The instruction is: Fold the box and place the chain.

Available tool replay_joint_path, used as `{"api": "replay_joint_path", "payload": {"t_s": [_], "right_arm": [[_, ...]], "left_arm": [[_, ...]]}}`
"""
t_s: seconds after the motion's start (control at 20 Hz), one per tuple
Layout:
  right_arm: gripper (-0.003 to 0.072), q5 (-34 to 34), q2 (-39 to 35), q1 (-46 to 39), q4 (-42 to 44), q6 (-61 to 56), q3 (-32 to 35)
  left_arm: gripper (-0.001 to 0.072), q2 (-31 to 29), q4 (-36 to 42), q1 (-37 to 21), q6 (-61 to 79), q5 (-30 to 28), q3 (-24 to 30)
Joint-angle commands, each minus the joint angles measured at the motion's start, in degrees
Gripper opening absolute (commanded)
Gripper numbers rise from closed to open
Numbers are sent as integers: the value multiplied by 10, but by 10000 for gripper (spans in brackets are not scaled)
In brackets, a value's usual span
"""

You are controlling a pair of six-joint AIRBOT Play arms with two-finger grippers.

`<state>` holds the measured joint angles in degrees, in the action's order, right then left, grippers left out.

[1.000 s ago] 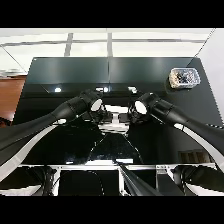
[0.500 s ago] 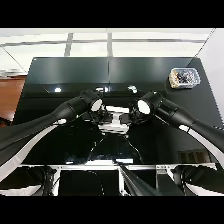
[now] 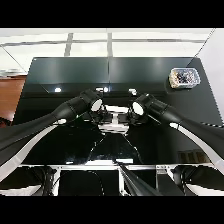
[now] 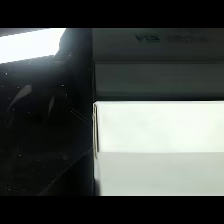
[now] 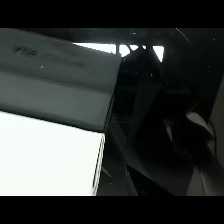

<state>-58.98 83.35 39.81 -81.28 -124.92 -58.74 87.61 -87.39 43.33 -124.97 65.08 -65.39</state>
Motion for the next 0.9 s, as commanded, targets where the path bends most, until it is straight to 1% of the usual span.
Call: {"api": "replay_joint_path", "payload": {"t_s": [0.0, 0.15, 0.25, 0.3, 0.35, 0.4, 0.45, 0.65, 0.7, 0.75, 0.8, 0.85], "right_arm": [[298, -1, 12, 12, -20, -72, -8], [297, -12, 22, 28, -29, -95, -29], [297, -34, 31, 31, -32, -104, -42], [224, -40, 32, 31, -30, -105, -42], [106, -42, 32, 31, -28, -104, -42], [34, -42, 32, 32, -25, -105, -42], [16, -42, 32, 32, -19, -105, -42], [18, -52, 32, 32, -17, -105, -42], [46, -53, 31, 31, -17, -105, -42], [257, -53, 30, 30, -15, -105, -42], [307, -53, 29, 30, -15, -103, -42], [239, -54, 29, 30, -15, -102, -42]], "left_arm": [[29, 0, 0, 0, 0, 0, 0], [29, 0, 0, 0, 0, 0, 0], [29, 0, 0, 0, 0, 0, 0], [29, 0, 0, 0, 0, 0, 0], [29, 0, 0, 0, 0, 0, 0], [29, 0, 0, 0, 0, 0, 0], [29, 0, 0, 0, 0, 0, 0], [29, 0, 1, 0, 0, 0, 0], [29, 0, 5, 0, 0, -1, 0], [29, 0, 11, 0, 0, -2, 0], [29, 0, 11, 0, 0, -2, 0], [29, 0, 11, 0, 0, -3, 0]]}}
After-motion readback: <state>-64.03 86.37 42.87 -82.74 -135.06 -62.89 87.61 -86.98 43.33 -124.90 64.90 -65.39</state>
